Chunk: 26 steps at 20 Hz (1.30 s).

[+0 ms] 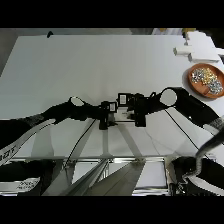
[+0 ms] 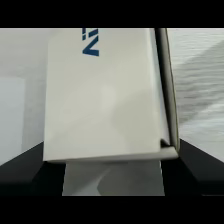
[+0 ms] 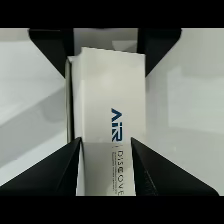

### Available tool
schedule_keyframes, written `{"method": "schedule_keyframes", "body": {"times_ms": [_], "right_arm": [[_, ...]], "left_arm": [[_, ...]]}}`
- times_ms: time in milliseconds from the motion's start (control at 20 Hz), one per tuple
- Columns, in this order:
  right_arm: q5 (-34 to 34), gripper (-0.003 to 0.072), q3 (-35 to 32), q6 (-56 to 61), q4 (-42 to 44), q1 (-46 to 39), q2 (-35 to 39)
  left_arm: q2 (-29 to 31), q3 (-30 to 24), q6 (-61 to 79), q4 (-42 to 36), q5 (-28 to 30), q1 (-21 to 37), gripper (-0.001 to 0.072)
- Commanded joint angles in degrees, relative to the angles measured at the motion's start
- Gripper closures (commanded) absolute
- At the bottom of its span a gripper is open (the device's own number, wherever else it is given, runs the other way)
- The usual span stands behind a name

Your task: Fold the box and place the chain.

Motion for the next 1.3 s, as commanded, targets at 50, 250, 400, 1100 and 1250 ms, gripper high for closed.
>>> {"method": "schedule_keyframes", "body": {"times_ms": [50,250,400,1100,1250], "right_arm": [[3.06,0.0346,-1.22,-0.5,0.31,0.04,0.04],[2.97,0.0345,-1.22,-0.5,1.75,0.02,1.25],[2.73,0.0348,-1.22,-0.48,3.54,0.04,2.1],[0.96,0.0668,-1.22,0.39,-0.11,0.04,2.1],[0.96,0.0669,-1.22,0.5,-0.04,0.04,2.1]], "left_arm": [[0.02,0.0,-0.26,-0.44,0.63,0.04,0.0638],[0.02,0.0,-0.26,-0.44,0.63,0.04,0.0638],[0.02,0.0,-0.26,-0.44,0.63,0.04,0.0638],[0.02,0.0,-0.26,-0.42,0.63,0.04,0.0638],[0.02,0.0,-0.26,-0.42,0.63,0.04,0.0638]]}}
